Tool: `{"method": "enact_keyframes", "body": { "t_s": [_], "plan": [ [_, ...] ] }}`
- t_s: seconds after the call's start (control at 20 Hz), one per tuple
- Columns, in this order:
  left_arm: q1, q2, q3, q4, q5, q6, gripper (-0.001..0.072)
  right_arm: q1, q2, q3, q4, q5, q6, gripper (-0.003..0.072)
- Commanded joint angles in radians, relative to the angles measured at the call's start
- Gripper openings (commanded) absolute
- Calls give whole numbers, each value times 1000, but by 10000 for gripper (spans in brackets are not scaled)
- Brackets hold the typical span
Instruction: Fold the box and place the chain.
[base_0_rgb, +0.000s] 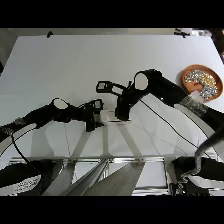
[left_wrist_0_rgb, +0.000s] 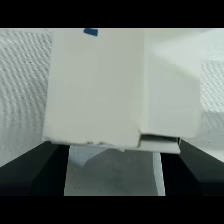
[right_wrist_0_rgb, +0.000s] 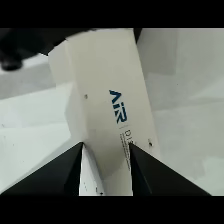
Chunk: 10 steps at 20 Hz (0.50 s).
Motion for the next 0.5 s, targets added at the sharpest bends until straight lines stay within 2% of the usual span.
{"method": "enact_keyframes", "body": {
  "t_s": [0.0,0.05,0.45],
  "plan": [
    [0,0,0,1,0,2,252,2,-2,-1,-50,-14,30,269],
    [0,0,0,1,0,2,252,5,-2,-2,-50,-13,29,247],
    [0,0,0,1,0,2,252,22,-2,-44,-48,-19,34,236]
  ]
}}
